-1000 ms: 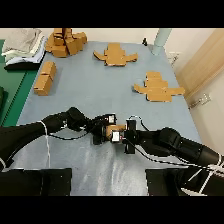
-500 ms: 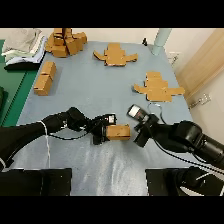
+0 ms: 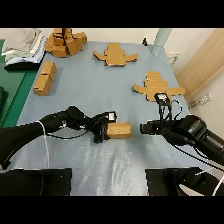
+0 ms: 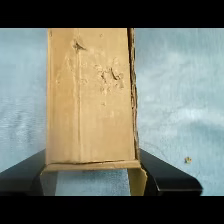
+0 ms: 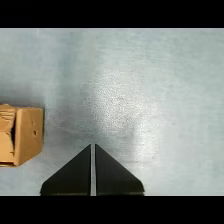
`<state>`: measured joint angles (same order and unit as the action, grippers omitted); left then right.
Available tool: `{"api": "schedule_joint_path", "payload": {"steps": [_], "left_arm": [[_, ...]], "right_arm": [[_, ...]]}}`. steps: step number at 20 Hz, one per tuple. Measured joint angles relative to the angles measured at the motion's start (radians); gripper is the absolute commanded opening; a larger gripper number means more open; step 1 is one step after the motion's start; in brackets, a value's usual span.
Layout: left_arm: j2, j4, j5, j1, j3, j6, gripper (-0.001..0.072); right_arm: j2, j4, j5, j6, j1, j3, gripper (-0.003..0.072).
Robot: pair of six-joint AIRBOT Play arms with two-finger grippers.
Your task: Fold the box.
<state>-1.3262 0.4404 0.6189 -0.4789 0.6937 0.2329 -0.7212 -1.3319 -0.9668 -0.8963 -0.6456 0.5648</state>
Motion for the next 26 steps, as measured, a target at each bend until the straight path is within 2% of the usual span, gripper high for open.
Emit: {"api": "schedule_joint_path", "payload": {"steps": [3,5,8,12,15,19,26], "left_arm": [[0.071,0.053,-0.026,0.066,0.005,-0.131,0.0527],[0.123,0.142,-0.056,0.167,0.006,-0.280,0.0527],[0.186,0.298,-0.063,0.396,0.007,-0.523,0.0527],[0.223,0.440,0.063,0.740,0.007,-0.698,0.0527],[0.231,0.492,0.127,0.923,0.003,-0.762,0.0527],[0.203,0.517,0.107,1.021,-0.008,-0.809,0.0527],[0.090,0.510,-0.089,1.054,0.013,-0.888,0.0527]], "right_arm": [[-0.014,0.014,0.007,0.090,0.004,0.000,0.0040],[-0.022,0.024,0.010,0.122,0.006,0.000,0.0040],[-0.029,0.038,0.037,0.146,0.006,0.000,0.0040],[-0.033,0.069,0.076,0.157,0.006,0.000,0.0040],[-0.033,0.089,0.100,0.160,0.006,0.000,0.0040],[-0.034,0.101,0.119,0.163,0.008,0.000,0.0041],[-0.034,0.108,0.123,0.163,0.006,0.000,0.0041]]}}
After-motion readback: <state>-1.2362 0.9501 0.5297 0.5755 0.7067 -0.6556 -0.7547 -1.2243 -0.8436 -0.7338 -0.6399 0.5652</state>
